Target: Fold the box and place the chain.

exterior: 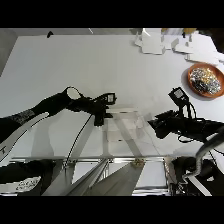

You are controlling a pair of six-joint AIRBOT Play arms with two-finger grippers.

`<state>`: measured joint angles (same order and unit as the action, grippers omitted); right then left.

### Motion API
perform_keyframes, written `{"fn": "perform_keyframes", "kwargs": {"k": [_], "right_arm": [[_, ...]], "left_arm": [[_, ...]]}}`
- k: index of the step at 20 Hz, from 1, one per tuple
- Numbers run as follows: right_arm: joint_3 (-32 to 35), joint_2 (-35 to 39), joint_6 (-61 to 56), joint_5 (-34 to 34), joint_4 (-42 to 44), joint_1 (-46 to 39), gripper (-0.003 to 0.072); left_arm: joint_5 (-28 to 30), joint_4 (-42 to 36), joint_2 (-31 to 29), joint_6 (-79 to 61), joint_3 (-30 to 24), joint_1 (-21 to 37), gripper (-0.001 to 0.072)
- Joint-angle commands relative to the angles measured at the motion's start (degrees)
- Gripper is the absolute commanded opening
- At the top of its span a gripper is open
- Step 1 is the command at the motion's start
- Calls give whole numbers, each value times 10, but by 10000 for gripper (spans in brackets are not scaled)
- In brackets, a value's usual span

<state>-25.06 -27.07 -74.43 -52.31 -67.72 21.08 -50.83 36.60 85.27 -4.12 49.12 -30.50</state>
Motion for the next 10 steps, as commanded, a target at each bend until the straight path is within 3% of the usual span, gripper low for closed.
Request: {"fn": "perform_keyframes", "kwargs": {"k": [1, 10], "right_arm": [[0, 0, 0, 0, 0, 0, 438], [0, 0, 0, -1, 0, 0, 438]], "left_arm": [[-32, 75, -5, 33, 17, 0, 1], [0, 72, 0, 26, 17, -11, 10]]}}
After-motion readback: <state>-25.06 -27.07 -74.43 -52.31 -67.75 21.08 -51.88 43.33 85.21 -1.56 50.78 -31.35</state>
